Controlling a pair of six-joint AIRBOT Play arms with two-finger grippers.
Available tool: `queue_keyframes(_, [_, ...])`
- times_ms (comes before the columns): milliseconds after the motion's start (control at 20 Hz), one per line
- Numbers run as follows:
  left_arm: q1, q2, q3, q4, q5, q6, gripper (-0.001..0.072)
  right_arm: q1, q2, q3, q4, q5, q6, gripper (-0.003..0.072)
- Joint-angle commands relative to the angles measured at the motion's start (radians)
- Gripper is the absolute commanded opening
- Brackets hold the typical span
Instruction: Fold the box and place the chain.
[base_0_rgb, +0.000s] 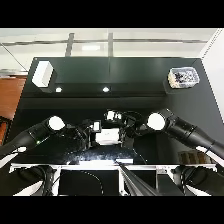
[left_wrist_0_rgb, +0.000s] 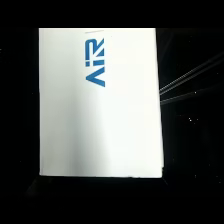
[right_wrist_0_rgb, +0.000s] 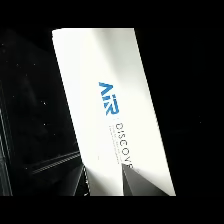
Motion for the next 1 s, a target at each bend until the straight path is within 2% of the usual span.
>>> queue_keyframes(0, [0.0, 0.0, 0.001, 0.003, 0.0, 0.0, 0.0463, -0.003, 0.029, 0.019, 0.002, 0.001, 0.202, 0.0266])
queue_keyframes(100, [0.0, 0.0, 0.001, 0.003, 0.0, 0.0, 0.0463, -0.035, 0.063, 0.036, 0.004, 0.049, 0.308, 0.0265])
queue_keyframes(200, [0.0, 0.0, 0.001, 0.003, 0.0, 0.0, 0.0463, -0.096, 0.089, 0.034, 0.019, 0.147, 0.42, 0.0262])
queue_keyframes(250, [0.0, 0.0, 0.001, 0.003, 0.0, 0.0, 0.0463, -0.123, 0.089, 0.026, 0.042, 0.192, 0.448, 0.0158])
queue_keyframes(300, [0.0, 0.0, 0.001, 0.003, 0.0, 0.0, 0.0463, -0.14, 0.088, 0.0, 0.077, 0.196, 0.472, 0.0003])
queue_keyframes(500, [0.0, 0.0, 0.001, 0.003, 0.0, 0.0, 0.0463, -0.143, 0.054, -0.14, 0.373, 0.003, 0.459, 0.0009])
queue_keyframes(650, [0.0, 0.0, 0.001, 0.003, 0.0, 0.0, 0.0463, -0.142, -0.01, -0.142, 0.568, -0.031, 0.353, 0.0012])
queue_keyframes(700, [0.0, 0.0, 0.001, 0.003, 0.0, 0.0, 0.0463, -0.142, -0.024, -0.142, 0.6, -0.029, 0.334, 0.0023])
queue_keyframes(950, [0.0, 0.0, 0.001, 0.003, 0.0, 0.0, 0.0463, -0.142, -0.039, -0.143, 0.564, -0.016, 0.336, 0.0027])
